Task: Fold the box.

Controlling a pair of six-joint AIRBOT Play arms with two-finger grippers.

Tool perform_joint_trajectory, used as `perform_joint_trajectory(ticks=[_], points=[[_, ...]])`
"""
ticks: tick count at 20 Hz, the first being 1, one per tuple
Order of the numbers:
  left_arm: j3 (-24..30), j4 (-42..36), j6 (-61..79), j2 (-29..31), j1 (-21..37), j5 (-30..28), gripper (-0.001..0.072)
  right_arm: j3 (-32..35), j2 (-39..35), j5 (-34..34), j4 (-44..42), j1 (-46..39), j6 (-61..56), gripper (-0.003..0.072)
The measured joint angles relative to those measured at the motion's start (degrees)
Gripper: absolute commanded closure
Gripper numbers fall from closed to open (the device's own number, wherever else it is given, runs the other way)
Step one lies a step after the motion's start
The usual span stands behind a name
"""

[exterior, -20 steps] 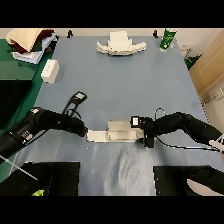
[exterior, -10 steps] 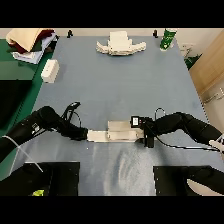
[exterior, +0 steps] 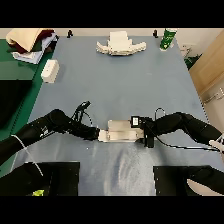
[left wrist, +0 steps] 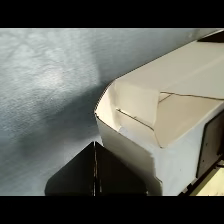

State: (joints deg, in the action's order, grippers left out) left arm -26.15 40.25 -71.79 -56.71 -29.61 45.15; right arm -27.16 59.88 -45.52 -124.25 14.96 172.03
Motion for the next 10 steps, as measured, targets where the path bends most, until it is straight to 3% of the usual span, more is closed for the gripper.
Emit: perform_joint_trajectory(ticks=[6,7,8,9,10], points=[[-0.6,-2.5,1.8,2.7,-0.6,-0.9,0.0695,0.0,0.0,0.0,0.0,0.0,0.0,0.0179],[-0.6,-2.6,2.0,2.9,-0.6,-0.9,0.0639,0.0,0.0,0.0,0.0,0.0,0.0,0.0179],[-0.6,-2.6,2.1,2.9,-0.6,-1.1,0.0391,0.0,0.0,0.0,0.0,0.0,0.0,0.0179],[-0.7,-2.8,2.2,2.9,-0.7,-1.1,0.0334,0.0,0.0,0.0,0.0,0.0,0.0,0.0179],[-0.7,-2.8,2.2,2.9,-0.7,-1.0,0.0368,0.0,0.0,0.0,0.0,0.0,0.0,0.0179]])
